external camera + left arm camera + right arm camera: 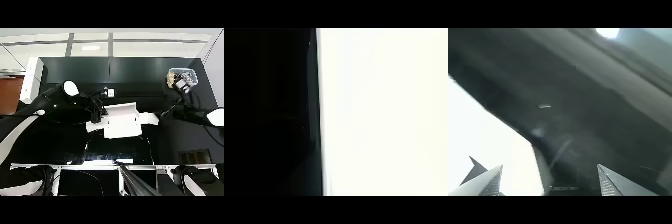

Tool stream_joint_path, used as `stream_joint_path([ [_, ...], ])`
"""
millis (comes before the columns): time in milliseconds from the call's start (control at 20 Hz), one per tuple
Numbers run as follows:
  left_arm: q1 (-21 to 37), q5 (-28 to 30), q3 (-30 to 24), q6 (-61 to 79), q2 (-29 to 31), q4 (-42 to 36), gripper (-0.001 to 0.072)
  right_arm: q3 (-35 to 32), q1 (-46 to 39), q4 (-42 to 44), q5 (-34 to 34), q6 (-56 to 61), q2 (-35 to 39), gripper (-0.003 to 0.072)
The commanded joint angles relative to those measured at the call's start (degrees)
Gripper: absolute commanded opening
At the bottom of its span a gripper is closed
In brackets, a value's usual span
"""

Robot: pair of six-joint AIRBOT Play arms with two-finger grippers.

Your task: Fold the box and place the chain.

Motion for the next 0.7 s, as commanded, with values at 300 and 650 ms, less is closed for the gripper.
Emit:
stream_joint_path([
  [300,-2.1,-6.5,0.0,-3.7,-2.6,4.7,0.0024,-3.5,6.6,0.9,5.9,-14.5,-0.8,0.07],
  [650,-2.3,-5.6,0.0,-7.4,-2.6,5.2,0.0023,-8.6,9.0,1.0,4.0,-19.3,-0.8,0.0698],
])
